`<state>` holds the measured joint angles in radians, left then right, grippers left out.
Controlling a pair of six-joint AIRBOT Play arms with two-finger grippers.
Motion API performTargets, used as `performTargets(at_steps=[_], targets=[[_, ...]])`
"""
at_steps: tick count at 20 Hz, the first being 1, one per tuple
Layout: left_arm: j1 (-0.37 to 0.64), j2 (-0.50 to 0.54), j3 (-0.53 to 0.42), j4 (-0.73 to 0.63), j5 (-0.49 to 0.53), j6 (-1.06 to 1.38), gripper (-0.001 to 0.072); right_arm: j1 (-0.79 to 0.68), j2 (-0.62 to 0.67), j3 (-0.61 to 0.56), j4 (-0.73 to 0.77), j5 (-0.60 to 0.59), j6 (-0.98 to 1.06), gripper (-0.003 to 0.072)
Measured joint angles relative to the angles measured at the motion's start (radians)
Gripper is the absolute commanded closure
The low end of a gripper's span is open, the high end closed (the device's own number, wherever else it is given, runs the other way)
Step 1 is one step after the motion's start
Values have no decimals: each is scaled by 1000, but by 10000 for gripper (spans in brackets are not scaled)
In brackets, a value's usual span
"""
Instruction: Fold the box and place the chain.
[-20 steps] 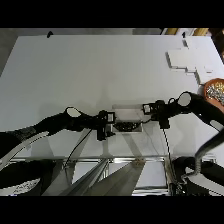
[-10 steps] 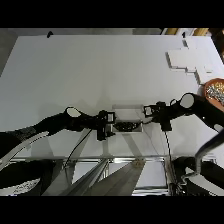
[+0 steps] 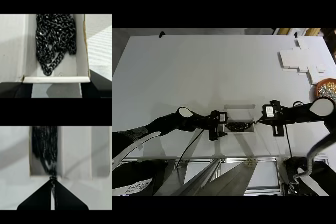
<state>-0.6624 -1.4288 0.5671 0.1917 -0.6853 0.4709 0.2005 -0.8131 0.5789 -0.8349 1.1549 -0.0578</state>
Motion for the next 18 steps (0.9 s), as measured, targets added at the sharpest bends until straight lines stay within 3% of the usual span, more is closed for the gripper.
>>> performTargets(at_steps=[3, 9, 11, 18], targets=[[0, 0, 0, 0, 0, 0, 456, 107, 28, 0, 111, -49, -3, 667], [0, 0, 0, 0, 0, 0, 456, 329, -26, 0, 184, -281, 2, 650], [0, 0, 0, 0, 0, 0, 456, 356, -67, 0, 183, -317, 6, 475], [0, 0, 0, 0, 0, 0, 456, 335, -56, 0, 35, -335, 79, 476]])
